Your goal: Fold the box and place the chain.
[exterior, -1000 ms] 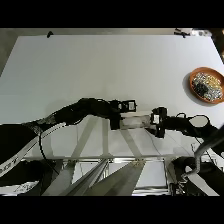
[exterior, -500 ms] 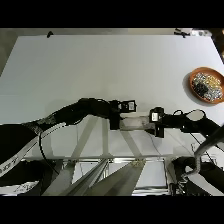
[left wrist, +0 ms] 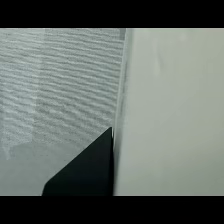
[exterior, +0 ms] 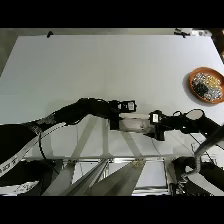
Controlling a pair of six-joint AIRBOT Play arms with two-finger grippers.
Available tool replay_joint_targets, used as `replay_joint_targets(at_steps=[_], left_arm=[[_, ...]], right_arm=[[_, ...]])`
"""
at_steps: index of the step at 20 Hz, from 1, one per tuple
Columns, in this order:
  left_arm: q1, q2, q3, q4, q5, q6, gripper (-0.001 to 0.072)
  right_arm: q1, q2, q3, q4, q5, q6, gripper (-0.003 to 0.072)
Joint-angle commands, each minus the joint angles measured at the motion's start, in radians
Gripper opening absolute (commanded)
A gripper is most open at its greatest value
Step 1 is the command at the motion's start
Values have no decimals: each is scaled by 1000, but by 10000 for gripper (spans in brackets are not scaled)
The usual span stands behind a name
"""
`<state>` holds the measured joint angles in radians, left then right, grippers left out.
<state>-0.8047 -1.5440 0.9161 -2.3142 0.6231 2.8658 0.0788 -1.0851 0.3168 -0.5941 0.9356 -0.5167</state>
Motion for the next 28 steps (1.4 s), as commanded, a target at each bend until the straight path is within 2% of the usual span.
replay_joint_targets(at_steps=[1,7,11,12,13,16,17,18,23,24,25,28], left_arm=[[-1,0,0,-3,-6,-1,10],[-1,0,0,-3,-6,-1,10],[-1,0,0,-3,-6,-1,10],[-1,0,0,-3,-6,-1,10],[-1,0,0,-3,-6,-1,10],[-1,0,0,-3,-6,-1,10],[-1,0,0,-3,-6,-1,10],[-1,0,0,-3,-6,-1,10],[-1,0,0,-3,-6,-1,10],[-1,0,0,-3,-6,-1,10],[-1,0,0,-3,-6,-1,10],[-1,0,0,-3,-6,-1,10]], right_arm=[[1,-9,1,10,-13,18,678],[-3,-15,1,34,-59,23,677],[-21,-27,1,34,-86,22,639],[-21,-27,1,32,-89,19,618],[-21,-27,1,30,-90,18,533],[-21,-27,1,20,-114,18,511],[-21,-27,1,11,-118,18,469],[-21,-27,1,-4,-117,18,458],[-21,-27,1,-12,-117,10,486],[-21,-27,1,-10,-117,10,509],[-21,-27,1,-7,-117,10,582],[-21,-27,1,0,-117,10,599]])
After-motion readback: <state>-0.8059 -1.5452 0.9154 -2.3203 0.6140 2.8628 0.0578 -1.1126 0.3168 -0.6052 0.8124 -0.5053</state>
